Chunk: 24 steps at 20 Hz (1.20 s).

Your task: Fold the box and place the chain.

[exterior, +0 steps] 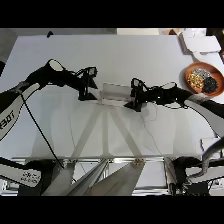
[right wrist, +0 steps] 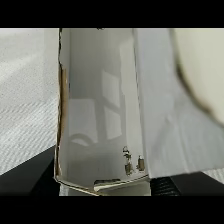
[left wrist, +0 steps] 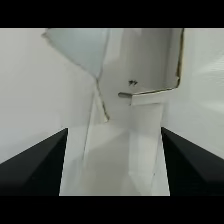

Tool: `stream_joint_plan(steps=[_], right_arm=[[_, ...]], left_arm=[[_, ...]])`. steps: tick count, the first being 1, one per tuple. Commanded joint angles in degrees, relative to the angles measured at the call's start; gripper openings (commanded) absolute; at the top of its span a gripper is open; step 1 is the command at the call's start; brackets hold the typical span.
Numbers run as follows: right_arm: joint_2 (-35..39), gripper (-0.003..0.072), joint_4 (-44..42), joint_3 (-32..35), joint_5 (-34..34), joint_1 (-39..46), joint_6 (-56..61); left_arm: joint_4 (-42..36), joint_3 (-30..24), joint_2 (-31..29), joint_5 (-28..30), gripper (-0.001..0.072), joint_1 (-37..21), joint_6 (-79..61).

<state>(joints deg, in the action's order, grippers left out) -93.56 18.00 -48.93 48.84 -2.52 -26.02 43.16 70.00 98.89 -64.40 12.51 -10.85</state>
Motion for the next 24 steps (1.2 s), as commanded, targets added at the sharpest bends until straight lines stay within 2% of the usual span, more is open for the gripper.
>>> stream_joint_plan(steps=[1,2,3,4,5,10,12,15,20,22,24], right_arm=[[0.00,0.0443,-0.02,-0.07,0.02,0.02,0.02],[0.00,0.0443,-0.02,-0.07,0.02,0.02,0.02],[0.00,0.0443,-0.02,-0.07,0.02,0.02,0.02],[0.00,0.0443,-0.02,-0.07,0.02,0.02,0.02],[0.00,0.0443,-0.02,-0.07,0.02,0.02,0.02],[0.00,0.0443,-0.02,-0.07,0.02,0.02,0.02],[0.00,0.0443,-0.02,-0.07,0.02,0.02,0.02],[0.00,0.0443,-0.02,-0.07,0.02,0.02,0.02],[0.00,0.0443,-0.02,-0.07,0.02,0.02,0.02],[0.00,0.0443,-0.02,-0.07,0.02,0.02,0.02],[0.00,0.0443,-0.02,-0.07,0.02,0.02,0.02]], left_arm=[[-2.67,-0.63,1.14,-1.14,0.0628,0.15,-4.81],[-2.64,-0.63,1.22,-1.88,0.0622,0.33,-4.83],[-2.64,-0.63,1.22,-2.89,0.0579,0.37,-4.83],[-2.67,-0.63,1.22,-3.91,0.0488,0.46,-4.87],[-2.69,-0.63,1.27,-4.46,0.0449,0.57,-5.11],[-2.89,-0.63,1.31,-4.85,0.0429,0.57,-7.34],[-2.89,-0.63,1.29,-4.79,0.0342,0.57,-7.39],[-2.89,-0.63,1.31,-2.93,0.0313,0.57,-7.39],[-4.20,-0.63,1.31,-1.79,0.0310,0.57,-7.72],[-5.18,-0.63,1.29,-1.81,0.0209,0.57,-11.32],[-5.42,-0.63,1.31,-1.86,0.0203,0.81,-13.40]])
